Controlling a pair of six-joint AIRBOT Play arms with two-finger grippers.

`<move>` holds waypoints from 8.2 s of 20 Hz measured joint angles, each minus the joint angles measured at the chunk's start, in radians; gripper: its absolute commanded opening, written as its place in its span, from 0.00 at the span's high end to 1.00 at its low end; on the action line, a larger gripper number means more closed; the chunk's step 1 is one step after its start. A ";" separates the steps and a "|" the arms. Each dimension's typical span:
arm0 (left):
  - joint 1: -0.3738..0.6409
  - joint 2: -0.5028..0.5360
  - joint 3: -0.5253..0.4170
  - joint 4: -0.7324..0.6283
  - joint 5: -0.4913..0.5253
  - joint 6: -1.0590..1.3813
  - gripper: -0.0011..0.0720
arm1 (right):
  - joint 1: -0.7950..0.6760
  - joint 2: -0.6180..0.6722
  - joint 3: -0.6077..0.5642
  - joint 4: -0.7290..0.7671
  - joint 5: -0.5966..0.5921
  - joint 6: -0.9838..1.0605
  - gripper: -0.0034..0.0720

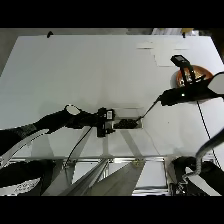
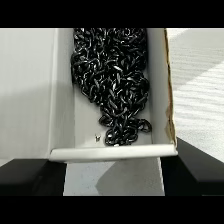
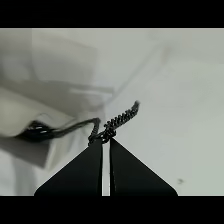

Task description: Fold the box and place the chain.

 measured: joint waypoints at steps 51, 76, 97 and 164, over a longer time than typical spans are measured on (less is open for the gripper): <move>0.000 0.000 0.000 0.000 0.000 0.000 0.85 | 0.306 -0.338 0.254 0.010 -0.099 -0.350 0.93; 0.000 0.000 0.000 0.000 0.000 0.000 0.85 | 0.418 -0.289 0.040 0.232 -0.071 -0.757 0.80; 0.000 0.000 0.000 0.000 0.000 0.000 0.85 | 0.436 -0.266 0.023 0.107 -0.038 -0.788 0.65; 0.000 0.000 0.000 0.000 0.000 0.000 0.85 | 0.436 -0.166 -0.179 0.158 -0.170 -0.803 0.94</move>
